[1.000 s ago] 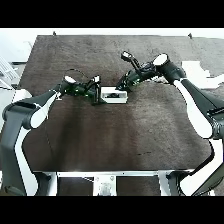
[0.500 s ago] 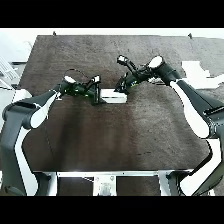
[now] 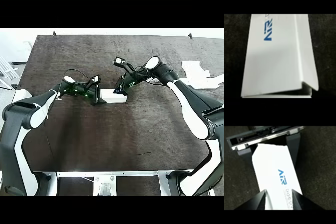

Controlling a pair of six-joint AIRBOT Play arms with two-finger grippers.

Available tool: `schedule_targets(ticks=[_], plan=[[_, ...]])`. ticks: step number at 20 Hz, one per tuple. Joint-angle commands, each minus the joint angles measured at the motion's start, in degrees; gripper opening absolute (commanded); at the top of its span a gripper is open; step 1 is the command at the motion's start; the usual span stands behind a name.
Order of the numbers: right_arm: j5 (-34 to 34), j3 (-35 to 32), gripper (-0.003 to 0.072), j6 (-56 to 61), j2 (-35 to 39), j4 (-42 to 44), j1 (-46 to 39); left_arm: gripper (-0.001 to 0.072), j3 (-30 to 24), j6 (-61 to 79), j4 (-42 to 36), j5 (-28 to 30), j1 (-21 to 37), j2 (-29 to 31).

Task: Fold the box and place the chain.

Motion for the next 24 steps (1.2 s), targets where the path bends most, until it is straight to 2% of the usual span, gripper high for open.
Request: schedule_targets(ticks=[1,4,11,17,22,24], plan=[[-1.4,0.0,0.0378,0.2,0.0,-2.5,0.9,0.036,0.0,0.0,0.0,-0.1,0.0,0.0],[-3.5,0.2,0.0378,0.2,0.2,-2.7,1.0,0.036,0.0,0.0,0.0,-0.1,0.0,0.0],[-3.7,0.9,0.0377,0.2,1.3,-3.6,1.0,0.036,0.0,0.0,0.0,-0.1,0.0,0.0],[-6.2,-2.1,0.0378,0.2,1.1,-4.4,1.9,0.036,0.0,0.0,0.0,-0.1,0.0,0.0],[-4.5,-2.5,0.0378,0.4,1.1,-3.9,2.7,0.036,0.0,0.0,0.0,-0.1,0.0,0.0],[-1.8,-2.5,0.0446,0.4,1.5,-0.3,2.9,0.036,0.0,0.0,0.0,-0.1,0.0,0.0]])
